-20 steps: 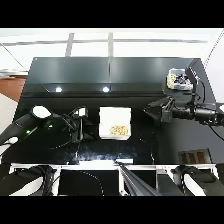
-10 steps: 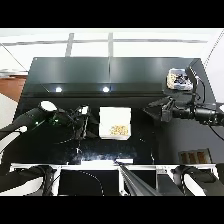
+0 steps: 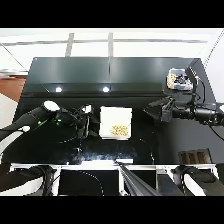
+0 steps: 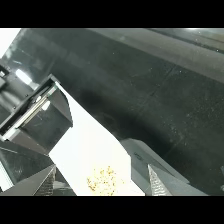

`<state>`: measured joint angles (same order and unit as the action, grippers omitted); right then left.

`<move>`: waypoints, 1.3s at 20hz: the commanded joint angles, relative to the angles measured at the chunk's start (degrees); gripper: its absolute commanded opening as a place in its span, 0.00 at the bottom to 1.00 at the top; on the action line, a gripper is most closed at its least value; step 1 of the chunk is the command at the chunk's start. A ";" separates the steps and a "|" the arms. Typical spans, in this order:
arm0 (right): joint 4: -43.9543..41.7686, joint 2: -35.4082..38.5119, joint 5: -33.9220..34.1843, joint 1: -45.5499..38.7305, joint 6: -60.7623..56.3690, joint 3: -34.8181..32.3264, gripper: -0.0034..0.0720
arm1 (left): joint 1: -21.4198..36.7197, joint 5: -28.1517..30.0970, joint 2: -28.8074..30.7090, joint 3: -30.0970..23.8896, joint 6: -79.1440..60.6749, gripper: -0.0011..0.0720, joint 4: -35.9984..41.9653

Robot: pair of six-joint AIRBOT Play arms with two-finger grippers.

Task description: Fold the box and place the chain.

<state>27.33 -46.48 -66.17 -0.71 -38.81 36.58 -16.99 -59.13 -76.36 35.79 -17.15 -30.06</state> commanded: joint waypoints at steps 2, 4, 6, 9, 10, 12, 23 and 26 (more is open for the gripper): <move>-0.02 -0.02 0.00 0.00 -0.02 0.00 0.98 | -0.11 0.63 -0.04 0.09 0.68 0.98 0.13; 0.00 -0.02 0.00 0.00 -0.02 0.00 0.98 | -0.13 0.52 -0.04 0.09 0.68 0.98 0.17; 0.07 -0.02 0.02 0.00 -0.02 0.00 0.98 | -0.13 0.61 -0.07 0.09 0.68 0.98 0.39; 0.90 -0.02 0.00 0.00 -0.02 0.00 0.98 | -0.70 1.16 -0.15 0.17 0.70 0.98 0.68; 0.85 -0.02 0.02 0.00 -0.02 0.00 0.98 | -1.03 1.38 -0.24 0.31 0.72 0.98 0.52; 0.85 -0.02 0.00 0.00 -0.02 0.00 0.98 | -1.53 1.49 -0.48 0.63 0.72 0.98 0.57; 0.83 -0.02 -0.04 0.00 -0.02 0.00 0.98 | -2.64 1.42 -0.50 0.72 0.55 0.98 -0.87; 0.83 -0.02 -0.07 0.00 -0.02 0.00 0.98 | -3.02 1.57 -0.48 0.72 0.48 0.98 -1.16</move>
<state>28.18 -46.48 -66.17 -0.71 -38.81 36.58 -19.73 -57.65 -76.86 36.45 -16.56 -30.72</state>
